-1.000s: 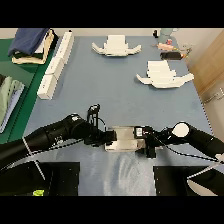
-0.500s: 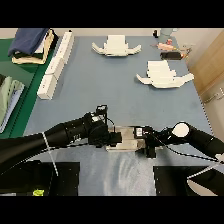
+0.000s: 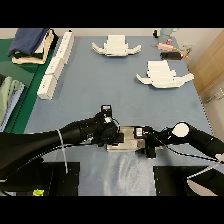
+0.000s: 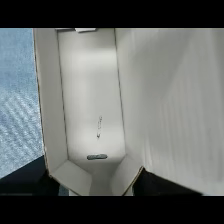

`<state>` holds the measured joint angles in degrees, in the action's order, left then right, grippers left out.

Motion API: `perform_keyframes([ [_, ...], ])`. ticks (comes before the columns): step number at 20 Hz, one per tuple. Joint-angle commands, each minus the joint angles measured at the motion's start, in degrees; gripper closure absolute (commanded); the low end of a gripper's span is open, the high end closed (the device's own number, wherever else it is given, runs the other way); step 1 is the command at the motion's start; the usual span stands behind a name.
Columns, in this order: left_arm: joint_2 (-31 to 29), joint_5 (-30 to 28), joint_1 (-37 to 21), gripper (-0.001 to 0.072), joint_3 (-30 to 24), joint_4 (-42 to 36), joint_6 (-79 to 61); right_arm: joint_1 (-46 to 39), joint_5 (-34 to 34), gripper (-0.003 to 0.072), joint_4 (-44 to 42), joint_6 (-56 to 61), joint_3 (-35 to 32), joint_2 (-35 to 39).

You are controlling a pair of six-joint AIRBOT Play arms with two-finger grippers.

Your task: Fold the box.

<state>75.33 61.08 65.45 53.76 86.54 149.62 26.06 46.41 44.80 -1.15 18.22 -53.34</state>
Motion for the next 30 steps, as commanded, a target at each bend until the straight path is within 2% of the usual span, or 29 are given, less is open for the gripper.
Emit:
perform_keyframes([
  [1,3.15,1.86,1.20,0.0376,2.38,2.05,0.39,0.00,0.02,0.0141,0.00,0.00,0.04,-0.02],
  [2,3.93,2.64,1.46,0.0461,2.97,2.36,0.33,0.00,0.02,0.0142,0.00,0.00,0.04,-0.02],
  [5,4.33,3.15,1.73,0.0477,3.13,2.34,0.42,0.00,0.02,0.0142,0.00,0.00,0.02,-0.02],
  [6,4.33,3.67,1.73,0.0577,3.13,2.38,0.42,0.00,0.02,0.0142,0.00,0.00,0.04,-0.02],
  [7,4.33,3.93,1.73,0.0607,3.13,2.38,0.44,0.00,0.02,0.0141,0.00,0.00,0.04,-0.02],
  [8,4.33,3.91,1.73,0.0695,3.13,2.36,0.46,0.00,0.02,0.0142,0.00,0.00,0.04,-0.02],
  [14,4.31,5.07,1.73,0.0694,3.43,2.08,1.64,0.00,0.02,0.0142,0.00,0.00,0.04,-0.02],
  [17,4.22,9.07,1.70,0.0691,5.03,2.10,1.03,0.00,0.02,0.0142,0.00,0.02,0.02,-0.02],
  [18,4.13,10.21,1.73,0.0588,5.62,2.10,-0.07,0.00,0.02,0.0142,0.00,0.00,0.04,-0.02],
  [19,4.13,11.15,1.73,0.0299,6.12,2.23,-0.39,0.00,0.02,0.0142,0.00,0.00,0.04,-0.02],
  [20,4.13,11.93,1.70,0.0138,6.47,2.27,-0.22,0.00,0.02,0.0141,0.00,0.00,0.04,-0.02],
  [25,4.20,11.13,1.68,0.0130,6.71,1.86,-0.28,0.00,0.02,0.0142,0.00,0.00,0.04,-0.02],
  [30,1.57,22.75,0.48,0.0130,13.25,1.99,-4.96,0.00,0.02,0.0141,0.00,0.00,0.04,-0.02],
])
